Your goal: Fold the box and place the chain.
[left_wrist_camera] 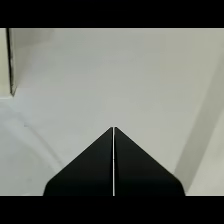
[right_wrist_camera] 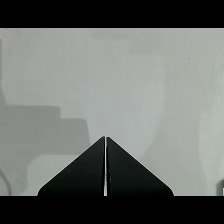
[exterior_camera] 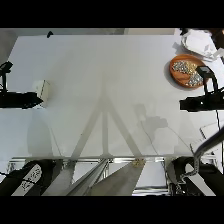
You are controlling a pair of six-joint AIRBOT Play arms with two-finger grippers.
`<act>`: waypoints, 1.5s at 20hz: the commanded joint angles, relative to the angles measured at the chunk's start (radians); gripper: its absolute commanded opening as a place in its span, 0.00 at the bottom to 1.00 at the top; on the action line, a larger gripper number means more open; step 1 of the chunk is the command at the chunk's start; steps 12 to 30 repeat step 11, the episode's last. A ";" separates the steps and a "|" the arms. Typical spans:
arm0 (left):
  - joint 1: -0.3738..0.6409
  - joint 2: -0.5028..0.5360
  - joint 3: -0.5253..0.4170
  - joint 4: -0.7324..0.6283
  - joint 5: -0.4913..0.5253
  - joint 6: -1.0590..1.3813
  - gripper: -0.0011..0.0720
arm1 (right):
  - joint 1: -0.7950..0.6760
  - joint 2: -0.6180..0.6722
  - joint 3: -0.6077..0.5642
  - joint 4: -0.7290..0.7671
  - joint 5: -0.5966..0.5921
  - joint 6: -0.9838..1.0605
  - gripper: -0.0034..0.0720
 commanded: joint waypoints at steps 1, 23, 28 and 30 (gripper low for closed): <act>-0.001 0.001 0.000 -0.035 0.005 0.000 0.02 | 0.000 0.000 0.001 0.000 0.000 0.000 0.06; -0.001 -0.048 -0.011 -0.037 0.040 0.008 0.03 | 0.000 0.000 0.001 0.000 0.000 0.000 0.06; -0.001 -0.048 -0.011 -0.037 0.040 0.008 0.03 | 0.000 0.000 0.001 0.000 0.000 0.000 0.06; -0.001 -0.048 -0.011 -0.037 0.040 0.008 0.03 | 0.000 0.000 0.001 0.000 0.000 0.000 0.06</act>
